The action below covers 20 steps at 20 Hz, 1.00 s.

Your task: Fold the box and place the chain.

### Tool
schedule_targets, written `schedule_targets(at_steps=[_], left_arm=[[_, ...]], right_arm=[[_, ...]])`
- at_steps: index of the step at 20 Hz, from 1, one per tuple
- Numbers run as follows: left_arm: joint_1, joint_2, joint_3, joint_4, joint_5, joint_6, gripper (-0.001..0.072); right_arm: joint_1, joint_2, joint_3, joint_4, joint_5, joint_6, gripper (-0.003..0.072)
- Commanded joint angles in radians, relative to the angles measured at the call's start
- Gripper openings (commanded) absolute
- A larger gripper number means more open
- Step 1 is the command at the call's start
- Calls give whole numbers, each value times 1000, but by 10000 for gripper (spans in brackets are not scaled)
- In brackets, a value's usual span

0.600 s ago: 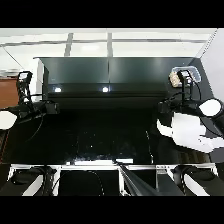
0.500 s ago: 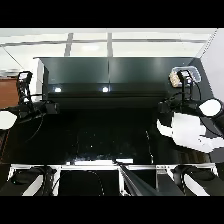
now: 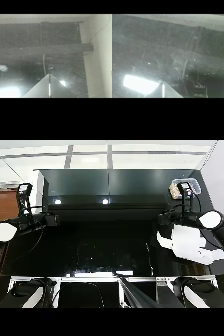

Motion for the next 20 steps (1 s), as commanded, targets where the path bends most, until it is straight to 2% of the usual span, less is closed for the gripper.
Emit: schedule_targets(at_steps=[1,4,7,9,10,11,12,14,16,18,20], left_arm=[[0,0,-1,-3,5,0,31],[0,-2,-1,-30,93,0,31],[0,-4,-1,-31,134,-1,31],[0,-6,-1,-48,138,0,33],[0,-8,-1,-49,142,-1,123],[-1,-9,-1,-49,141,0,447],[0,-9,-1,-49,132,-4,695],[0,-9,-1,-48,92,-3,699],[-1,-9,-1,-53,56,-3,698],[0,-9,-1,-52,19,-3,698],[-1,-10,-1,-53,2,-4,698]], right_arm=[[0,0,-1,0,-1,0,17],[0,0,0,0,-24,0,17],[0,0,-1,51,-40,1,32],[-1,0,1,53,-27,14,701],[-15,0,16,13,23,43,703],[-48,0,41,-76,70,134,702],[-108,0,76,-213,129,286,702],[-280,0,154,-481,290,451,701],[-519,-2,198,-603,414,455,701],[-782,-16,202,-598,461,409,700],[-997,-52,204,-553,472,265,700]])
